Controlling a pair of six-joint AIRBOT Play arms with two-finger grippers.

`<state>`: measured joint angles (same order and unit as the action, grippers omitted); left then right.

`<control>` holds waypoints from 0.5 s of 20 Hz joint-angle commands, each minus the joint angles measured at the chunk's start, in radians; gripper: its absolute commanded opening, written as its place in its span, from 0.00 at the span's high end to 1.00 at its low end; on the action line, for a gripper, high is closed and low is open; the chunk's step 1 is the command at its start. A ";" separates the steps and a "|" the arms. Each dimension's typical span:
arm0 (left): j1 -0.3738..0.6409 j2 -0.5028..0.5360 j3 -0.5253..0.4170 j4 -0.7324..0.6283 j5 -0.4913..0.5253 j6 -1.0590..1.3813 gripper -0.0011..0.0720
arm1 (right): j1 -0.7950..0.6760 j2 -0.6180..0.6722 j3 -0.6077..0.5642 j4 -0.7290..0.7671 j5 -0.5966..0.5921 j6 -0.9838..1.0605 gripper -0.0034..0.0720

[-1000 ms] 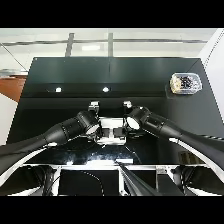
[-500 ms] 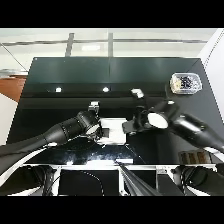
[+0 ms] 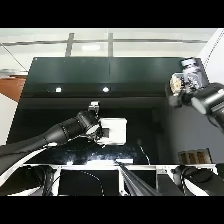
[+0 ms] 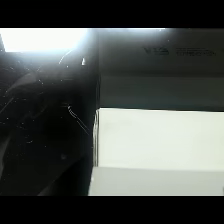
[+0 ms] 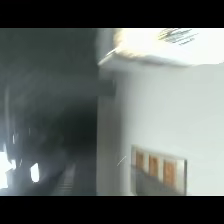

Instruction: Fold the box and place the chain.

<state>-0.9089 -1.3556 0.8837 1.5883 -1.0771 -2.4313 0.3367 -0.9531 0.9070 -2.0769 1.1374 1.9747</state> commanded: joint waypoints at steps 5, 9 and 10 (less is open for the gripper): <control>0.000 0.000 0.000 0.000 0.002 0.000 0.94 | -0.410 -0.213 0.072 0.245 -0.373 -0.045 0.02; 0.000 0.000 0.000 0.000 0.003 0.000 0.94 | -0.523 -0.516 0.349 0.628 -0.145 -0.049 0.03; 0.000 0.000 0.000 0.000 0.003 0.000 0.94 | -0.538 -0.579 0.409 0.671 -0.093 -0.048 0.08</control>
